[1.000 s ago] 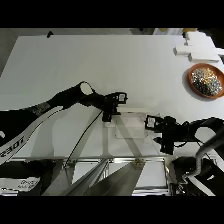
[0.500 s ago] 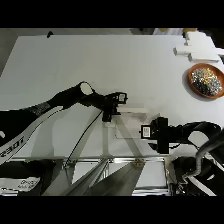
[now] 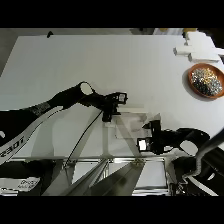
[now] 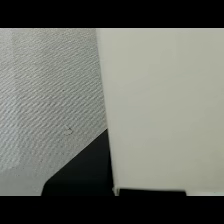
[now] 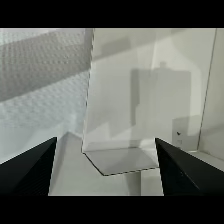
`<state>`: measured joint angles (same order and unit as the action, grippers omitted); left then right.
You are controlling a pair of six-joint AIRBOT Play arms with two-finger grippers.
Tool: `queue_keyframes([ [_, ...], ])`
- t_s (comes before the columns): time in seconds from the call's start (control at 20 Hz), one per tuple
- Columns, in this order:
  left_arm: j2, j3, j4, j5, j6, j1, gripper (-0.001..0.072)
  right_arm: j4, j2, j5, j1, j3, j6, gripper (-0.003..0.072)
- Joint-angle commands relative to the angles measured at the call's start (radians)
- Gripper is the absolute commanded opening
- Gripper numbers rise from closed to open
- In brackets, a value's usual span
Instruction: Fold the box and place the chain.
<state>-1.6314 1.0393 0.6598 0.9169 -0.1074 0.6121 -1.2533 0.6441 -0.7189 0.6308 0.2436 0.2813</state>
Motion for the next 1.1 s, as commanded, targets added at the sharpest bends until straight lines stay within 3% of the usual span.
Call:
queue_keyframes([
  [0.0,0.000,0.000,0.000,0.000,0.000,0.001,0.0012,-0.052,0.011,0.071,0.003,-0.024,-0.016,0.0687],
  [0.25,0.000,0.000,0.000,0.000,0.000,0.000,0.0012,-0.048,0.015,0.137,-0.072,-0.023,0.032,0.0687],
  [0.65,0.000,0.000,0.000,0.000,0.000,0.000,0.0012,0.034,0.016,0.107,-0.084,0.035,0.033,0.0687],
  [0.9,0.000,0.000,0.000,0.000,0.000,0.001,0.0012,0.167,0.065,0.020,-0.266,0.094,0.019,0.0687],
  [1.05,0.000,0.000,0.000,0.000,0.000,0.000,0.0012,0.270,0.094,0.024,-0.319,0.105,-0.093,0.0687],
])
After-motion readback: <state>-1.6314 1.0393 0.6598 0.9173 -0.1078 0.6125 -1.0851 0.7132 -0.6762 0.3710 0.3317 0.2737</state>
